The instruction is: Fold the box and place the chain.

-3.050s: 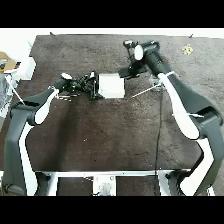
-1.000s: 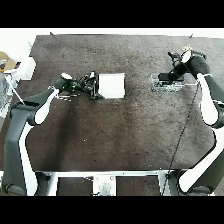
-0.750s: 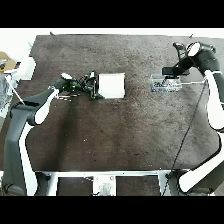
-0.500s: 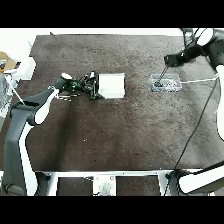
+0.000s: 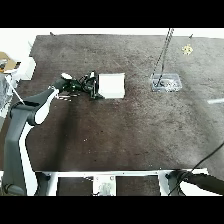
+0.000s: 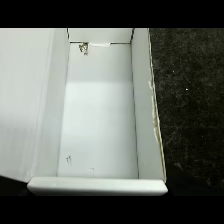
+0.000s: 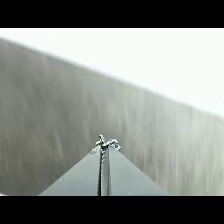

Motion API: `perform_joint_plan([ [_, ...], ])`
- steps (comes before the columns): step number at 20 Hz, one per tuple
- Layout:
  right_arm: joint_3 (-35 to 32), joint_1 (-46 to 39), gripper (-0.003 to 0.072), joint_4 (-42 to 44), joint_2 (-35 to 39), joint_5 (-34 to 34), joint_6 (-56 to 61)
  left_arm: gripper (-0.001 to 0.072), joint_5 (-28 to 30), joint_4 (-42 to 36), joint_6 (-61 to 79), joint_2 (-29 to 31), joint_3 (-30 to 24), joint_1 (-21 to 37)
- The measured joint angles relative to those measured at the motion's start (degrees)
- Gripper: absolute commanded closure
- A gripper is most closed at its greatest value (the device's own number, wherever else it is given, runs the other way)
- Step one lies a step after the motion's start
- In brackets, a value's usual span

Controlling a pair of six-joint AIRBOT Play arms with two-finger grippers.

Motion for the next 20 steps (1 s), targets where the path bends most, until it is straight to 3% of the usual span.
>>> perform_joint_plan([
  [5, 0.0, 8.1, 0.0684, -1.0, 2.6, -12.6, -3.1, 0.0434, 0.0, 0.0, 0.0, 0.0, 0.0, 0.0],
  [8, 0.0, 11.4, 0.0684, -1.3, 1.6, -15.5, -4.0, 0.0434, 0.0, 0.0, 0.0, 0.0, 0.0, 0.0],
  [11, 0.0, 14.0, 0.0683, -1.1, -0.6, -15.1, -4.3, 0.0434, 0.0, 0.0, 0.0, 0.0, 0.0, 0.0],
  [15, -1.2, 16.4, 0.0683, 2.9, -5.0, -6.7, -4.3, 0.0434, 0.0, 0.0, 0.0, 0.0, 0.0, 0.0],
  [17, -4.2, 17.0, 0.0683, 4.6, -6.9, -3.6, -4.0, 0.0434, 0.0, 0.0, 0.0, 0.0, 0.0, 0.0],
  [20, -12.7, 17.4, 0.0683, 6.1, -9.6, -5.3, -3.6, 0.0434, 0.0, 0.0, 0.0, 0.0, 0.0, 0.0],
])
